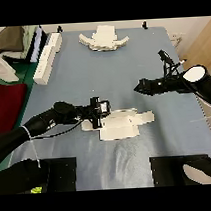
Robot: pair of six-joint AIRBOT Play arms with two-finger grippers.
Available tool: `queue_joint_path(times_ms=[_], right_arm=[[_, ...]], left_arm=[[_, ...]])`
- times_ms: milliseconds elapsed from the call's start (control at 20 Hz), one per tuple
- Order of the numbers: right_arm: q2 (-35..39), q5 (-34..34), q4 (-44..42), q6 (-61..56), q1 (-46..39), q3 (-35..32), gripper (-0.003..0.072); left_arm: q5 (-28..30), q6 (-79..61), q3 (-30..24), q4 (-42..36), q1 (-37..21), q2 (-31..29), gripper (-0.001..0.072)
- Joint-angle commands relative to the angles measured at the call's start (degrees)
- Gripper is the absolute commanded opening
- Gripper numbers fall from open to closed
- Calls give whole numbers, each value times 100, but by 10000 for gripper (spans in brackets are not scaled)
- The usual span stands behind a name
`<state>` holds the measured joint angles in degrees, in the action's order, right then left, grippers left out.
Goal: Fold the box.
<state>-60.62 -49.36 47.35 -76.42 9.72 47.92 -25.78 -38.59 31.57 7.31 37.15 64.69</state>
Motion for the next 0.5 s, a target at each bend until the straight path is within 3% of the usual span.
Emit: queue_joint_path(times_ms=[0,450], right_arm=[[-2,13,-63,0,7,2,190],[-2,4,-92,-2,4,2,190]], left_arm=[[-37,-579,-203,-632,2,105,10],[-232,-83,-319,-601,-11,-79,14]])
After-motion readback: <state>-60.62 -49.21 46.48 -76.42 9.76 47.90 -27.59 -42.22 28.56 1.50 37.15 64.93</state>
